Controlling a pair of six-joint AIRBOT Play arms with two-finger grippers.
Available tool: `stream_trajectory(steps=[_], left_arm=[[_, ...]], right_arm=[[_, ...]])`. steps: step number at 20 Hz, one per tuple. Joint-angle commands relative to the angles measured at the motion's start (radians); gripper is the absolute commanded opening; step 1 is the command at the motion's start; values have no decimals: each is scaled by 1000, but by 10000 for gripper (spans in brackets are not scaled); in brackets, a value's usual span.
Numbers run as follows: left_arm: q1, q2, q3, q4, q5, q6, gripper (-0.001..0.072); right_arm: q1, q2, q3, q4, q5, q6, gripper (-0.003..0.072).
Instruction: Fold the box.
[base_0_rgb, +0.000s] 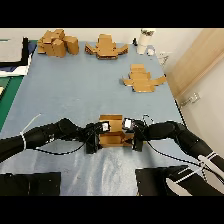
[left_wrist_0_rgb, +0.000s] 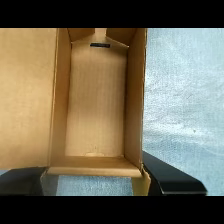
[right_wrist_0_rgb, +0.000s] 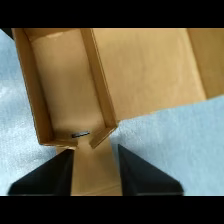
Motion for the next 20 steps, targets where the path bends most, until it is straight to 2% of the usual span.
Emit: stream_trajectory(steps=[1,6,7,8,20], left_arm=[[0,0,0,0,0,0,557],[0,0,0,0,0,0,558],[0,0,0,0,0,0,557],[0,0,0,0,0,0,558],[0,0,0,0,0,0,557]], right_arm=[[23,-5,0,52,18,-47,288],[89,-27,0,63,66,-47,264],[98,-27,0,63,62,-47,171],[100,-27,0,63,58,-47,159],[141,-28,-1,97,82,-47,159]])
